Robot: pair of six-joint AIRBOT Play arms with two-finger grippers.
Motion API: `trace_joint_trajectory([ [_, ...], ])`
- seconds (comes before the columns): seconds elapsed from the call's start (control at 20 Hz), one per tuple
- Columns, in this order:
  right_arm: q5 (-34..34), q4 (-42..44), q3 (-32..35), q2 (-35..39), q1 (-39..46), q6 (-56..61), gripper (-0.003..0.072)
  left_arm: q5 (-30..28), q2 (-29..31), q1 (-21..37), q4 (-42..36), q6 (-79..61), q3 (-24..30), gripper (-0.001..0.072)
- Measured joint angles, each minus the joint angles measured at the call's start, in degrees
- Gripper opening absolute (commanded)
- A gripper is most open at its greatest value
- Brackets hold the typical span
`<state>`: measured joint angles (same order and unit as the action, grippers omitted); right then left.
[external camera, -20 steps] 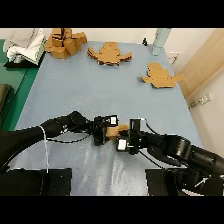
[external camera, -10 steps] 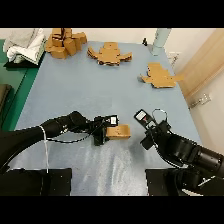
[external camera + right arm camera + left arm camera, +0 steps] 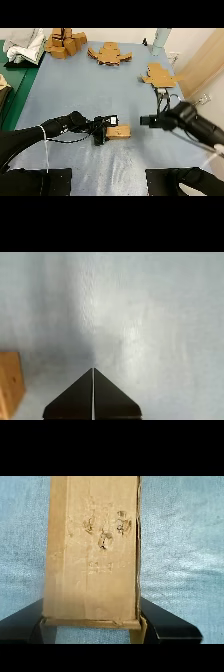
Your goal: Fold the box.
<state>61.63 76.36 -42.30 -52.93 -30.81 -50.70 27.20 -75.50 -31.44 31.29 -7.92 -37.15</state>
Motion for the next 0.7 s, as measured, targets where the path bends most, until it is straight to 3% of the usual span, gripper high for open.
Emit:
trace_joint_trajectory([
  [0.25,-2.51,3.82,-9.27,-9.01,6.01,-3.67,0.0005,-1.68,0.04,0.26,0.07,2.69,-0.07,0.047],
  [0.45,-4.66,5.25,-11.26,-13.22,7.1,-4.48,0.0005,-4.31,1.07,2.36,0.55,7.21,-0.5,0.047],
  [0.7,-5.53,5.42,-11.87,-15.54,7.45,-4.79,0.0005,-5.79,3.63,9.64,0.15,13.53,-0.94,0.047],
])
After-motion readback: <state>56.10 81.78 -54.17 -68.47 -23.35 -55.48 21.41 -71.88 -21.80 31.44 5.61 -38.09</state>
